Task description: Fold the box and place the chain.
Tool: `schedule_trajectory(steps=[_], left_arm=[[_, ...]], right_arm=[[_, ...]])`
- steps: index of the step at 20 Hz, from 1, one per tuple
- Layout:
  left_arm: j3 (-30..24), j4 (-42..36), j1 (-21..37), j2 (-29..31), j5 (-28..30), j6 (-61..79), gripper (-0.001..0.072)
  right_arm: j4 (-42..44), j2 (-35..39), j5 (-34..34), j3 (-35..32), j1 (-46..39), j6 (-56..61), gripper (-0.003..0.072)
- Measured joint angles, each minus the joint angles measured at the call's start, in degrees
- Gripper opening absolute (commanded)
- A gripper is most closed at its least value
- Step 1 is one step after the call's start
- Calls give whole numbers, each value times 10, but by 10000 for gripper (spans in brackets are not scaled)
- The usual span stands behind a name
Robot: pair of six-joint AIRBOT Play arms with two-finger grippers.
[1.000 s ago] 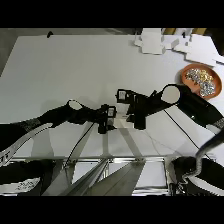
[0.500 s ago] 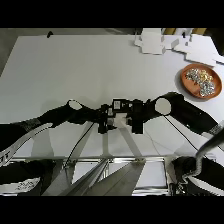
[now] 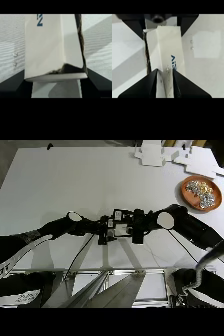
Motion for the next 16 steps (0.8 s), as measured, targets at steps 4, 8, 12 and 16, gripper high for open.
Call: schedule_trajectory(steps=[4, 8, 12, 16], left_arm=[[0, 1, 0, 0, -1, 0, 152], [0, 1, 0, 0, -2, 0, 152], [0, 3, 0, 0, -5, 1, 152], [0, 3, 0, 0, -5, 1, 152]], right_arm=[[24, 4, -16, -17, 0, 0, 181], [46, 6, -38, -44, 0, 0, 203], [64, 5, -53, -56, 0, -1, 307], [73, 12, -51, -59, 0, -1, 305]])
